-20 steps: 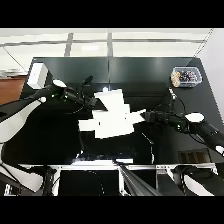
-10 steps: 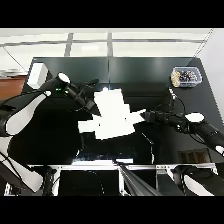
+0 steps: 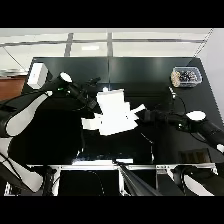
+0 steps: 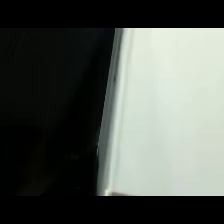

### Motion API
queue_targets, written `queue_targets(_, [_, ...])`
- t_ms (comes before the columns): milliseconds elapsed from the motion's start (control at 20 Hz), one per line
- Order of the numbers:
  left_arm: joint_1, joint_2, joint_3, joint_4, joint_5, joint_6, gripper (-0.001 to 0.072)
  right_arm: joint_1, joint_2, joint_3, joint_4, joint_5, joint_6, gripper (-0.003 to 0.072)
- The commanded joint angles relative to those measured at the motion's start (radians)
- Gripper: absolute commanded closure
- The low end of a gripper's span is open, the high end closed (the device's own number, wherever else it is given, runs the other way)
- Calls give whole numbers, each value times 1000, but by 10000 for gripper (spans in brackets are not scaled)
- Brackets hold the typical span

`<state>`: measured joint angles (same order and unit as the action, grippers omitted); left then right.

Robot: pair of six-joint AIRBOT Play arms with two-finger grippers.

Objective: Fold the box and place the chain.

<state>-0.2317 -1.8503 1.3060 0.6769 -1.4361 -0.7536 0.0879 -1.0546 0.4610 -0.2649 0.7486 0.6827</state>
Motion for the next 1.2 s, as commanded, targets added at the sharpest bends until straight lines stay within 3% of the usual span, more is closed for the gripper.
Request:
queue_targets(0, [-6, 55, -15, 0, 12, 19, 684, -84, 6, 121, -216, 221, 11, -24])
queue_targets(150, [-60, 170, -89, -31, 82, 113, 683, -154, 7, 243, -413, 274, 12, -25])
queue_targets(350, [-133, 299, -210, -33, 294, 290, 682, -183, 7, 277, -378, 78, 25, -23])
queue_targets(600, [-189, 254, -212, 67, 333, 417, 683, -143, 7, 277, -437, 71, -158, -22])
queue_targets(700, [-198, 249, -212, 53, 414, 421, 683, -106, 6, 273, -544, 86, -232, -22])
queue_targets(800, [-201, 249, -212, 8, 460, 600, 684, -76, 6, 261, -597, 96, -277, -21])
queue_targets(1150, [-224, 252, -257, -29, 474, 707, 686, -51, 6, 232, -630, 202, -347, -21])
